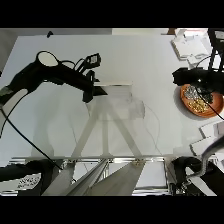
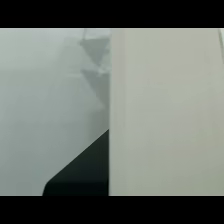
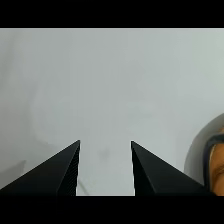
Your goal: Fold the box and place the chain.
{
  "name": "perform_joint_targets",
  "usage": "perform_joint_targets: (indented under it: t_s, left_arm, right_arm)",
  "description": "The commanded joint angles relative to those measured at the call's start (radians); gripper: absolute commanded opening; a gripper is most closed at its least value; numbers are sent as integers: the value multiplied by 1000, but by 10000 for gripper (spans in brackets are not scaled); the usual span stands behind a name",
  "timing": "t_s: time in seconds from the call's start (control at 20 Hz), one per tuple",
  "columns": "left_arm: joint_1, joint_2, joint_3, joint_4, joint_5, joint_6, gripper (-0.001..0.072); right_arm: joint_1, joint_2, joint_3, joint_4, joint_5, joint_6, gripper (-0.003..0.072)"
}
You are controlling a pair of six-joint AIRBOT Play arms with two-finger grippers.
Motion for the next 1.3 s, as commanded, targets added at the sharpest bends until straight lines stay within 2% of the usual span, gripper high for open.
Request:
perform_joint_targets:
  t_s: [0.0,0.4,0.7,1.0,1.25]
  left_arm:
    - [-24,-65,-15,-36,103,121,5]
    - [-38,-205,-15,-35,207,147,5]
    - [-38,-239,-15,-34,269,150,6]
    - [-38,-249,-15,-35,257,198,6]
    - [-38,-249,-15,-35,187,225,5]
  right_arm:
    - [-4,6,1,34,-18,0,358]
    - [-4,6,1,34,-60,0,358]
    - [-4,6,1,34,-82,0,358]
    - [-4,6,1,34,-84,0,358]
    - [-4,6,1,34,-116,0,358]
